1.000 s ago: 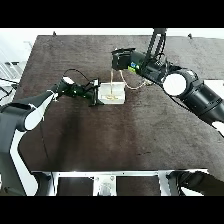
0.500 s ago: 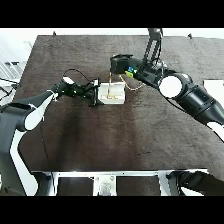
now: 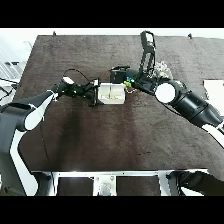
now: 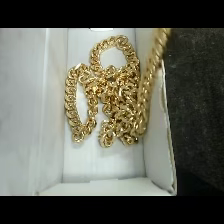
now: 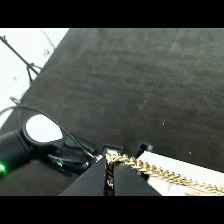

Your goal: Fold the box and place the chain.

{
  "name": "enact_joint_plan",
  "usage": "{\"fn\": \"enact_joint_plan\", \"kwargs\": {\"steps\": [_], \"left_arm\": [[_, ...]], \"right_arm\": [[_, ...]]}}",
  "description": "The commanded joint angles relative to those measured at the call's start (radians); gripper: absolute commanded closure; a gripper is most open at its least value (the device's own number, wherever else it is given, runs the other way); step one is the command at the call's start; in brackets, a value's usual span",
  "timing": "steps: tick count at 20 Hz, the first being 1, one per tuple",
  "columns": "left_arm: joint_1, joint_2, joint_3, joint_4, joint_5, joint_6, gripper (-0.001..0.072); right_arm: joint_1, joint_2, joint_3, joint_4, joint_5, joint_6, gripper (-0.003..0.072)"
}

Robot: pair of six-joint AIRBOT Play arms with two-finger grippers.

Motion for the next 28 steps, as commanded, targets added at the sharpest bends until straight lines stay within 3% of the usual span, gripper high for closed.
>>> {"fn": "enact_joint_plan", "kwargs": {"steps": [1,9,12,15,21,25,27,28], "left_arm": [[0.000,0.000,0.000,0.000,0.000,0.000,0.0364],[0.000,0.000,0.000,0.000,0.002,0.001,0.0364],[0.000,0.000,0.000,0.000,0.002,0.001,0.0364],[0.000,0.000,0.000,0.000,0.002,0.000,0.0364],[0.000,0.000,0.000,0.000,0.002,0.000,0.0364],[0.000,0.000,0.000,0.000,0.002,0.000,0.0364],[0.000,0.000,0.000,0.000,0.002,0.001,0.0364],[0.000,0.000,0.000,0.000,0.002,0.001,0.0364]], "right_arm": [[-0.048,0.003,-0.005,-0.079,0.050,0.044,0.0680],[-0.057,0.005,-0.005,-0.114,0.105,0.079,0.0680],[-0.005,-0.016,-0.005,-0.104,0.032,0.087,0.0680],[0.027,-0.079,-0.005,-0.066,-0.034,0.090,0.0680],[0.016,-0.264,-0.008,-0.072,-0.055,0.085,0.0680],[-0.016,-0.311,-0.024,-0.079,-0.050,0.078,0.0666],[-0.034,-0.277,-0.024,-0.080,-0.008,0.063,0.0355],[-0.042,-0.240,-0.024,-0.085,0.033,0.019,0.0250]]}}
